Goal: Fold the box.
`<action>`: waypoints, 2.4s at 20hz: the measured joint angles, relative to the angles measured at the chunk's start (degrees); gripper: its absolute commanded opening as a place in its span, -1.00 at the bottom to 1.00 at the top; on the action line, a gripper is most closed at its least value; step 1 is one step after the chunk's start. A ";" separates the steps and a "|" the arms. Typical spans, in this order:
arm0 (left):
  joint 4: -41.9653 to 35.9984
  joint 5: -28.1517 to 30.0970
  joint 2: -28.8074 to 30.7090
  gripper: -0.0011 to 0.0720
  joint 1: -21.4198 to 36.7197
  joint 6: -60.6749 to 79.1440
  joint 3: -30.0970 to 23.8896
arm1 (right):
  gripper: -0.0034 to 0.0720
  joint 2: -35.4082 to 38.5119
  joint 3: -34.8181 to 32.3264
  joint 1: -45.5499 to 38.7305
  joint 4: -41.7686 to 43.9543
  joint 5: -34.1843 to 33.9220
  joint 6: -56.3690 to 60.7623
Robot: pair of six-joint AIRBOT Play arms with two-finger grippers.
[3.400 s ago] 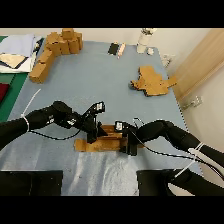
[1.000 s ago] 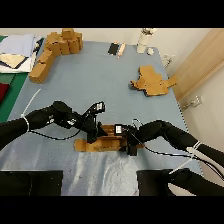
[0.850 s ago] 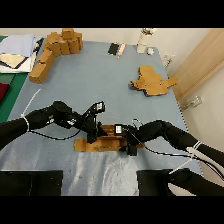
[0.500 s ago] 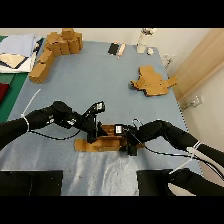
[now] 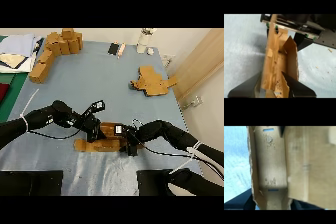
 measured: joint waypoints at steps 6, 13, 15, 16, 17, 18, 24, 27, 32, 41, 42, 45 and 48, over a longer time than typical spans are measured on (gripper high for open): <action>12.94 -0.92 8.48 0.54 2.27 -18.21 0.00 | 0.42 0.00 0.00 0.00 -0.07 0.04 0.00; 20.20 -11.85 14.21 -0.94 0.22 -52.37 -1.16 | 0.42 0.00 0.00 0.00 -0.20 0.11 0.00; 17.20 -7.50 13.86 -0.94 -1.73 -56.19 -0.96 | 0.42 0.00 0.00 0.00 -0.22 0.11 0.00; 15.54 -4.94 13.25 -0.94 -2.08 -57.37 -0.52 | 0.42 0.00 0.00 0.00 -0.22 0.13 0.00; 14.16 -2.78 12.46 -0.94 -2.27 -58.31 0.04 | 0.42 0.00 0.00 0.00 -0.24 0.13 0.00; 12.70 -0.83 11.28 -0.94 -2.27 -58.75 0.85 | 0.43 0.02 0.00 0.02 -0.24 0.15 0.00; 9.18 3.67 0.48 -0.94 -0.24 -60.11 5.92 | 0.43 0.02 0.00 0.04 -0.26 0.13 0.00; 8.55 3.69 -4.17 -0.94 0.04 -60.19 6.86 | 0.43 0.00 0.00 -0.04 -0.24 0.09 0.00; 8.37 -0.07 -8.39 -0.94 0.37 -57.72 7.34 | 0.42 0.00 0.00 -0.04 -0.24 0.11 0.00; 0.90 -16.24 -7.34 -0.95 9.44 -35.71 9.66 | 0.42 0.00 0.00 -0.04 -0.26 0.15 0.00; 0.94 -17.64 -5.29 -0.95 10.95 -33.18 9.81 | 0.42 0.00 0.00 -0.04 -0.26 0.15 0.00; 4.37 -19.10 3.26 -0.94 12.46 -27.32 9.09 | 0.42 0.00 0.00 -0.04 -0.26 0.15 0.00; 7.17 -17.73 12.26 0.69 13.33 -19.87 5.27 | 0.42 0.00 0.00 -0.04 -0.26 0.15 0.00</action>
